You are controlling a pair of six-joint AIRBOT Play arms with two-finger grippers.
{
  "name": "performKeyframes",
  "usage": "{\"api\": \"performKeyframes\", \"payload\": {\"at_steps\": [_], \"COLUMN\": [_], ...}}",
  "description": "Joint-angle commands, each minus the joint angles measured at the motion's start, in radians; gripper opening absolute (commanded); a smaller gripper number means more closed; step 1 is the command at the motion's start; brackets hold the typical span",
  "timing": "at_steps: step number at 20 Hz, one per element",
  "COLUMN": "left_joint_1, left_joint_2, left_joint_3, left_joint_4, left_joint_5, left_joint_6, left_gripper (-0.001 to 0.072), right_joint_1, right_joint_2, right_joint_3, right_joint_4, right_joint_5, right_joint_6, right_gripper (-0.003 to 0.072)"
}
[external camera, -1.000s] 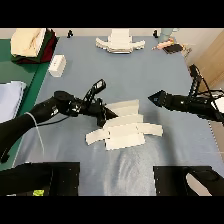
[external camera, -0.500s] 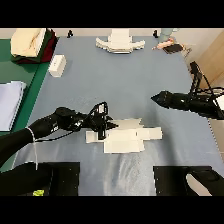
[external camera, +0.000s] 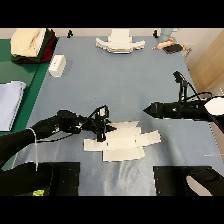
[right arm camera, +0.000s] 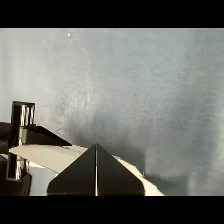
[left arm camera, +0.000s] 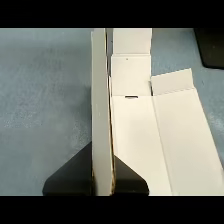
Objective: Fold the box.
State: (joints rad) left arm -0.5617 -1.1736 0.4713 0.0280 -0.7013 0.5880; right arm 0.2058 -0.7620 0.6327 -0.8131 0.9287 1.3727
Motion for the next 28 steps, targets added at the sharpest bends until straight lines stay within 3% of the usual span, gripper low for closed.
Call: {"api": "performKeyframes", "payload": {"at_steps": [1, 7, 11, 15, 19, 23, 28], "left_joint_1": [0.0, -0.048, -0.092, -0.121, -0.201, -0.211, -0.212], "left_joint_2": [-0.005, 0.017, 0.164, 0.246, 0.182, 0.07, -0.009], "left_joint_3": [-0.003, 0.002, 0.027, 0.014, -0.042, -0.045, -0.045], "left_joint_4": [0.066, 0.049, -0.024, -0.031, -0.065, -0.266, -0.29], "left_joint_5": [0.002, -0.002, 0.14, 0.153, 0.229, 0.231, 0.231], "left_joint_6": [-0.057, -0.053, 0.066, 0.087, 0.196, 0.393, 0.41], "left_gripper": [0.0015, 0.0014, 0.0013, 0.0011, 0.001, 0.001, 0.0011], "right_joint_1": [0.019, 0.019, 0.019, 0.019, 0.019, 0.019, 0.019], "right_joint_2": [0.001, 0.001, 0.001, 0.001, 0.001, 0.001, 0.001], "right_joint_3": [-0.007, -0.007, -0.007, -0.007, -0.007, -0.007, -0.007], "right_joint_4": [-0.017, -0.018, -0.018, -0.017, -0.016, -0.016, -0.017], "right_joint_5": [0.0, -0.002, -0.021, -0.084, -0.101, -0.099, -0.091], "right_joint_6": [0.016, 0.016, 0.016, 0.016, 0.016, 0.016, 0.015], "right_gripper": [0.0002, 0.0002, 0.0002, 0.0002, 0.0002, 0.0002, 0.0002]}}
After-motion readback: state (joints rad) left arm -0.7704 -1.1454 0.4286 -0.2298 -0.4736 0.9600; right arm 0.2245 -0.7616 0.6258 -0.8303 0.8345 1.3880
